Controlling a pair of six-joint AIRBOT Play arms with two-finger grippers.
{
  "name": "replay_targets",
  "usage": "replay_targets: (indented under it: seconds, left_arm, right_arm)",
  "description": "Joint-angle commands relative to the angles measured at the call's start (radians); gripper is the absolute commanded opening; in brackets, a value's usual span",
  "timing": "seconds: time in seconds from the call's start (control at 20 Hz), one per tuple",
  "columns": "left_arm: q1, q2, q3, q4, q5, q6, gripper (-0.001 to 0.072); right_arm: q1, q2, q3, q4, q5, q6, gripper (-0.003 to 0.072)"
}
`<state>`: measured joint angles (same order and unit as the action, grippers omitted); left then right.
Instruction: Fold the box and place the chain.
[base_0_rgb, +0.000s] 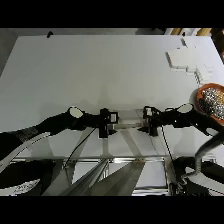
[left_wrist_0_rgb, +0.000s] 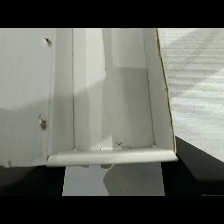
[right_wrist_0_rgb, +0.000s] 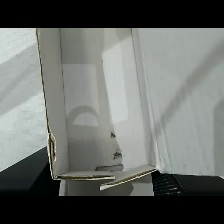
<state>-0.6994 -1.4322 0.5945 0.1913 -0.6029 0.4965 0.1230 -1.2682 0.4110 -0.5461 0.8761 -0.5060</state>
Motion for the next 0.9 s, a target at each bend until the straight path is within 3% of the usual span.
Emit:
replay_targets:
  seconds: [0.0,0.5,0.55,0.6,0.65,0.85]
  left_arm:
    - [0.000,-0.001,0.000,0.000,0.000,0.000,0.0205]
    - [0.000,-0.001,0.000,0.000,0.000,0.000,0.0205]
    - [0.000,-0.001,0.000,0.001,0.000,0.000,0.0205]
    - [0.000,-0.001,0.000,0.000,0.000,0.000,0.0205]
    - [0.000,-0.001,0.000,0.000,0.000,0.000,0.0205]
    - [0.000,0.000,0.000,0.000,0.000,0.000,0.0205]
  right_arm:
    - [0.000,0.000,0.000,0.000,0.001,0.000,0.0397]
    - [0.000,0.001,0.000,0.000,0.031,0.014,0.0399]
    - [0.000,0.001,0.000,-0.010,0.042,0.016,0.0450]
    - [0.000,0.001,0.000,-0.013,0.040,0.017,0.0607]
    - [0.000,0.006,0.000,-0.027,0.036,0.045,0.0682]
    - [0.000,0.094,0.000,-0.216,0.037,0.279,0.0683]
